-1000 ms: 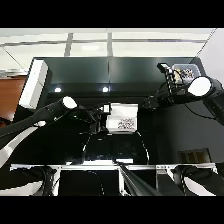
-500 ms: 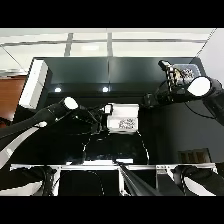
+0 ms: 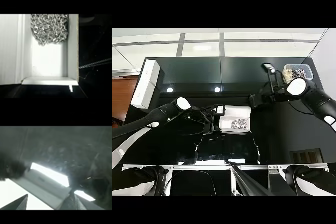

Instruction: Fold the box and place the chain.

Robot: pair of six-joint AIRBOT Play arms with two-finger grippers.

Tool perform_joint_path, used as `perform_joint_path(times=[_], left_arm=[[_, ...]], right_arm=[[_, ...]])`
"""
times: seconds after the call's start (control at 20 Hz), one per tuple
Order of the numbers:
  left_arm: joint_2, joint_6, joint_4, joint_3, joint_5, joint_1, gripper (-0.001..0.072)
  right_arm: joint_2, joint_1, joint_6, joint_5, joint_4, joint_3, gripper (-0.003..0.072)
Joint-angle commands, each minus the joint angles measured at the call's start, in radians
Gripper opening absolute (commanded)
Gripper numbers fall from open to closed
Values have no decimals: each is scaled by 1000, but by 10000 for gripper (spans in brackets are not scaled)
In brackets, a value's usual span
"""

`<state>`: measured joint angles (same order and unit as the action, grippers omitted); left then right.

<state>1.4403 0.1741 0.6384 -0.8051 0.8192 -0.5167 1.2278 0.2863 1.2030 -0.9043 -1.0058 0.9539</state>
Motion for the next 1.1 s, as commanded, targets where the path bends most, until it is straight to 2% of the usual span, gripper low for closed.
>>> perform_joint_path(times=[0.0,0.1,0.3,0.6,0.8,1.05], left_arm=[[0,1,0,1,0,-1,358],[0,1,0,1,0,-1,358],[0,1,0,1,0,-1,358],[0,1,0,1,1,-1,358],[0,1,0,1,0,-1,358],[0,1,0,1,1,-1,358]], right_arm=[[-2,42,-427,-50,6,5,682],[-16,57,-472,-80,24,13,682],[-15,82,-626,-255,34,11,682],[-11,84,-779,-222,90,-52,682],[-11,84,-818,-240,142,-57,682],[-10,84,-819,-225,134,-57,682]])
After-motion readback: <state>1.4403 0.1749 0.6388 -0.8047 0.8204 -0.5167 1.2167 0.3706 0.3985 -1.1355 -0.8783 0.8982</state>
